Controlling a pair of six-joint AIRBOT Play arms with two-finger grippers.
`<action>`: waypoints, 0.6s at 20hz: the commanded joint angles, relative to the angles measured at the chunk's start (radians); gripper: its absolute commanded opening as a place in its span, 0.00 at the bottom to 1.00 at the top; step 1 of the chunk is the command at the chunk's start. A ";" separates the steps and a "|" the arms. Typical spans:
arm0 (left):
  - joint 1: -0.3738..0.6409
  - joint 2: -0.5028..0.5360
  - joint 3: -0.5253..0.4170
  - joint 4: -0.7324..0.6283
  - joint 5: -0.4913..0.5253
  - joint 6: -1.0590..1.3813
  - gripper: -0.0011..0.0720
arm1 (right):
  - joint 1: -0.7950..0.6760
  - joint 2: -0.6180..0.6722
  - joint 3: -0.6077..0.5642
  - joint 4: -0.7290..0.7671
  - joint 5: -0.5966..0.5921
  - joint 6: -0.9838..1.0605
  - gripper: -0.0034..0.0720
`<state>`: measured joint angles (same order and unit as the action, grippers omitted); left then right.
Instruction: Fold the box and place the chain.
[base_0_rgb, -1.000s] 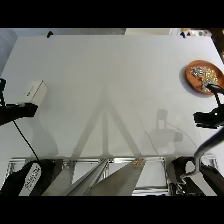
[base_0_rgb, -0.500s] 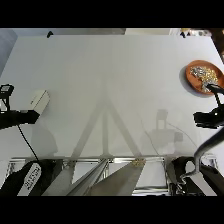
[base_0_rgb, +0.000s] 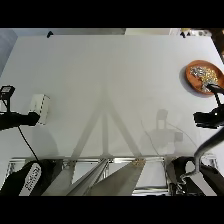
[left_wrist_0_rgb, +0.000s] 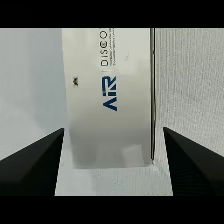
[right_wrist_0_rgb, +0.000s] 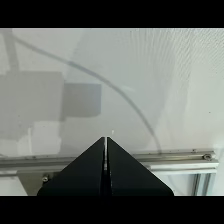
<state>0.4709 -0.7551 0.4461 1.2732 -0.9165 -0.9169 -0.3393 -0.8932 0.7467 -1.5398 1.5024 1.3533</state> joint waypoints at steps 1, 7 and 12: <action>-0.001 0.093 0.000 0.003 -0.004 -0.004 0.97 | 0.000 0.000 0.001 0.000 0.000 0.000 0.07; -0.001 0.296 0.000 0.000 -0.058 -0.004 0.97 | 0.000 0.000 0.001 0.000 0.000 0.000 0.07; -0.001 0.308 -0.001 -0.025 -0.083 -0.007 0.97 | 0.000 0.000 0.001 0.000 0.000 0.000 0.07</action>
<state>0.4706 -0.4648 0.4454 1.2652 -0.9859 -0.9218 -0.3393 -0.8932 0.7467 -1.5398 1.5028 1.3533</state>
